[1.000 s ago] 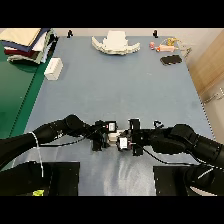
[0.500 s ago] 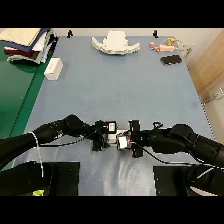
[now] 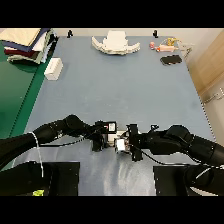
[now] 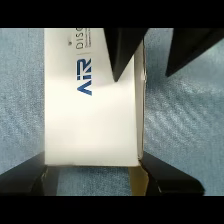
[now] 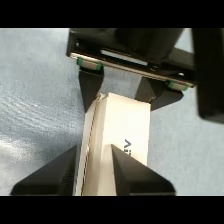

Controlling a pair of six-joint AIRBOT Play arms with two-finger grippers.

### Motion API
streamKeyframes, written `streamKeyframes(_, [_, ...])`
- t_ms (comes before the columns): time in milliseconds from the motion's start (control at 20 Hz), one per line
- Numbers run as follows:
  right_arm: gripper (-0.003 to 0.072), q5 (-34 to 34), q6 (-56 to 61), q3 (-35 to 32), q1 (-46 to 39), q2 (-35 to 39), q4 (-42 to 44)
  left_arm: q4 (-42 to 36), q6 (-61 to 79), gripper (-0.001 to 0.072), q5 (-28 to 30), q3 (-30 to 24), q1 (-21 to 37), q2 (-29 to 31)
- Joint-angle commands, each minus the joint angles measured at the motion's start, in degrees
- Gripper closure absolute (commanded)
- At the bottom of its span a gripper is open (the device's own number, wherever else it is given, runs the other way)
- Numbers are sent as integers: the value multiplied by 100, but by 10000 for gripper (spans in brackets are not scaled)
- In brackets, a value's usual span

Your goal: Fold the box.

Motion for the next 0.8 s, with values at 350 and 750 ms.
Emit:
streamKeyframes(350, [355,9,2643,256,0,914,-356,-2,0,237,15,4,0,0])
streamKeyframes(750, [681,-203,4736,256,0,1126,-361,-2,0,238,13,4,0,0])
